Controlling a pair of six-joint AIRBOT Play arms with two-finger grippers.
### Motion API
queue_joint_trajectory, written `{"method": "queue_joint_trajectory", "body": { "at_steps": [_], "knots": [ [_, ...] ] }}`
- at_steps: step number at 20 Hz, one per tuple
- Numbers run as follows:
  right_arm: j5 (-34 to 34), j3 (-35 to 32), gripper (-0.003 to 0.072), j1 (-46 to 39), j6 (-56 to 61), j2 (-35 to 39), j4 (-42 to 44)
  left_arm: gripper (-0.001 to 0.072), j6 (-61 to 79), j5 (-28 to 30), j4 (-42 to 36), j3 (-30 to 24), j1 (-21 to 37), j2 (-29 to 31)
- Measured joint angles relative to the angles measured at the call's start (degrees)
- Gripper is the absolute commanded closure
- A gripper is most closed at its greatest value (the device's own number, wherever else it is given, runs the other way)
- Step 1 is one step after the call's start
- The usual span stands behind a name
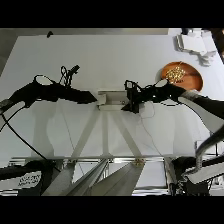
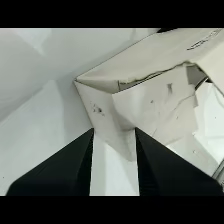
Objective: Fold the box and place the chain.
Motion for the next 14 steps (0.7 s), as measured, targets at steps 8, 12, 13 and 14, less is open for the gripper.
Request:
{"method": "queue_joint_trajectory", "body": {
  "at_steps": [8,12,13,14],
  "knots": [
    [0.0,0.0,0.0253,0.0,0.0,0.0,0.02,0.0191,0.0,2.73,-3.5,0.0,-2.71,0.02],
    [0.0,0.0,0.0253,0.0,0.0,0.0,0.02,0.019,-0.02,5.2,-2.05,0.0,-5.29,-0.5],
    [0.0,0.0,0.0253,0.0,0.0,0.0,0.02,0.019,-0.02,6.23,-0.92,0.0,-5.88,-0.63],
    [-0.02,0.0,0.0253,0.0,0.0,0.0,0.02,0.019,-0.13,7.45,0.31,0.0,-6.4,-0.74]
  ]
}}
